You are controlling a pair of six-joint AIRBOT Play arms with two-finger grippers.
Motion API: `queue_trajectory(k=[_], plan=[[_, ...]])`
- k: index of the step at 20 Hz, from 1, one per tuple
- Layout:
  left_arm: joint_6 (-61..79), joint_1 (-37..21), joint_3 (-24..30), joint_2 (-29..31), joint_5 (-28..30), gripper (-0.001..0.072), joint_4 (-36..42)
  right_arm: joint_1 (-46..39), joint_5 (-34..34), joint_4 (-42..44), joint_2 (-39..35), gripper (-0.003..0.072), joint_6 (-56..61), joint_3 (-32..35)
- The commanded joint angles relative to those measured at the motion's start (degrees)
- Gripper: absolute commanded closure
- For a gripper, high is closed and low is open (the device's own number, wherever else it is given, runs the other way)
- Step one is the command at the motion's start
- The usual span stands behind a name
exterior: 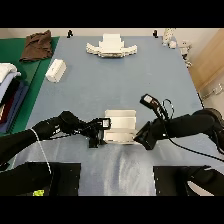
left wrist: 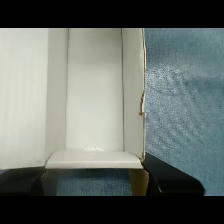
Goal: Fold the box.
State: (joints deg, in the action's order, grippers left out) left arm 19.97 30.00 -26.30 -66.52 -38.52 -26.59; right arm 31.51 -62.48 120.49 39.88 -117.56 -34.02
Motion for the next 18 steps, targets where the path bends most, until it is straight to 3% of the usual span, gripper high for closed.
queue_trajectory(k=[1,2,7,15,16,17,18], plan=[[0.0,0.0,-0.1,0.0,0.0,0.0282,0.0,0.0,-3.1,-9.4,-4.2,0.0051,-15.2,4.8],[0.0,0.0,-0.1,0.0,0.0,0.0282,0.0,0.0,-1.5,-11.8,-4.1,-0.0005,-18.9,5.9],[0.0,0.0,-0.1,0.0,0.0,0.0282,0.0,0.0,12.7,-11.2,0.7,-0.0006,-32.0,8.7],[0.0,0.0,-0.1,0.0,0.0,0.0282,0.0,0.0,19.8,-6.1,7.4,0.0011,-41.6,8.7],[0.0,0.0,-0.1,0.0,0.0,0.0282,0.0,0.0,20.0,-5.7,7.9,0.0038,-41.8,8.7],[0.0,0.0,-0.1,0.0,0.0,0.0282,0.0,0.0,19.9,-4.7,8.3,0.0195,-42.2,8.7],[0.0,0.0,-0.1,0.0,0.0,0.0282,0.0,0.0,19.9,-3.8,8.4,0.0275,-42.2,8.7]])
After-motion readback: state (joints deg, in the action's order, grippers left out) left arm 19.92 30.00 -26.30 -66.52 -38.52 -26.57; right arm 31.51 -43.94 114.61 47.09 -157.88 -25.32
